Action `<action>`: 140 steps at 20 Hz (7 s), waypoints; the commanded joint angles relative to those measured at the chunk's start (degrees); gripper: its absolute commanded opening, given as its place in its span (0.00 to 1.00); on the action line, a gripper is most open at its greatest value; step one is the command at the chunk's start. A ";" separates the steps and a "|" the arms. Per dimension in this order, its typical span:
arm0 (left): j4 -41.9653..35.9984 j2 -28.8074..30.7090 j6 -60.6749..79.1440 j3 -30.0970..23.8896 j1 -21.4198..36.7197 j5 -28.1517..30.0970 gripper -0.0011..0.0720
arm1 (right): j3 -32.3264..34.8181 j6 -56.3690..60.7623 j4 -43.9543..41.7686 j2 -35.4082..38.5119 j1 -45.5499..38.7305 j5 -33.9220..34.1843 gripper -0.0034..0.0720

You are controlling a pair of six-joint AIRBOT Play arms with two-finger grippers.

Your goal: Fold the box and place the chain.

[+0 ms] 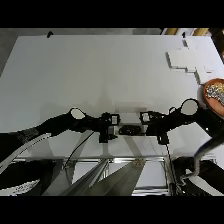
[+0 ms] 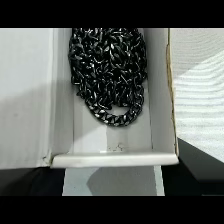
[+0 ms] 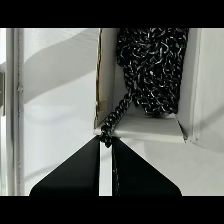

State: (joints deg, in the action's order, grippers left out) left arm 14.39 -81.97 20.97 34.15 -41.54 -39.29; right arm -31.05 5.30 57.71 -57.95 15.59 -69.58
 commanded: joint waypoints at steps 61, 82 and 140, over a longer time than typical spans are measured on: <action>0.00 0.02 0.00 0.02 0.00 0.02 0.25 | -6.62 15.19 0.48 3.06 19.50 10.64 0.36; 0.00 0.02 0.00 0.02 0.00 0.02 0.25 | -6.62 18.88 3.98 -0.20 23.56 18.29 0.25; 0.00 0.02 0.00 0.02 0.00 0.02 0.25 | -6.62 27.63 8.33 0.96 27.32 13.79 0.48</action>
State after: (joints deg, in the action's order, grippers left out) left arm 14.59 -81.97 21.15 34.15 -41.54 -39.79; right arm -37.67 33.93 68.73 -57.08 42.85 -52.93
